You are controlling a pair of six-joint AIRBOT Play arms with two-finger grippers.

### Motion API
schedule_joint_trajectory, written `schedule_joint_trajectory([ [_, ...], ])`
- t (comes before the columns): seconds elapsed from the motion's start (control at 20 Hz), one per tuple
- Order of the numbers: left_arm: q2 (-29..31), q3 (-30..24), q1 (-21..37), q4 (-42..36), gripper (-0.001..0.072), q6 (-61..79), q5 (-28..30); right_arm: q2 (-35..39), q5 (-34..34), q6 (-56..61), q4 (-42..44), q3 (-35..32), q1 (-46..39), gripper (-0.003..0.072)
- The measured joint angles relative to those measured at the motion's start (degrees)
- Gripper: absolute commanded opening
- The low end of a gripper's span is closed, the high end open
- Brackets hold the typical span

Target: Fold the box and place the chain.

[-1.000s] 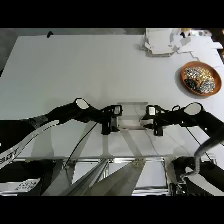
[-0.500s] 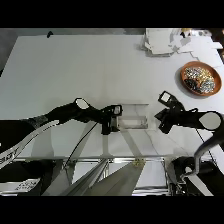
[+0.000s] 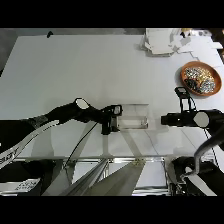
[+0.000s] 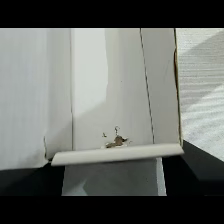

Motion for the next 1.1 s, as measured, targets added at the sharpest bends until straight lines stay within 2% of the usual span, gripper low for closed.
schedule_joint_trajectory([
  [0.2,0.0,0.0,0.0,0.0,0.0208,0.0,0.0,-3.4,-0.5,-0.3,10.3,0.0,0.0,0.0019],
  [0.35,0.0,0.0,0.0,0.0,0.0208,0.0,0.0,-4.2,-0.7,-1.2,14.8,0.0,0.0,0.0023],
  [0.4,0.0,0.0,0.0,0.0,0.0208,0.0,0.0,-4.3,-0.6,-1.6,15.9,0.0,0.0,0.0070],
  [0.45,0.0,0.0,0.0,0.0,0.0208,0.0,0.0,-4.3,-0.5,-2.2,17.0,0.0,0.0,0.0148],
  [0.55,0.0,0.0,0.0,0.0,0.0208,0.0,0.0,-4.0,0.0,-4.6,20.2,0.0,0.0,0.0196],
  [0.65,0.0,0.0,0.0,0.0,0.0208,0.0,0.0,-3.0,0.1,-6.6,22.9,0.0,0.0,0.0319],
  [0.9,0.0,0.0,0.0,0.0,0.0208,0.0,0.0,0.1,0.9,-9.2,26.2,0.0,0.0,0.0321],
  [1.1,0.0,0.0,0.0,0.0,0.0208,0.0,0.0,0.9,1.2,-10.4,26.8,0.0,1.2,0.0353],
])
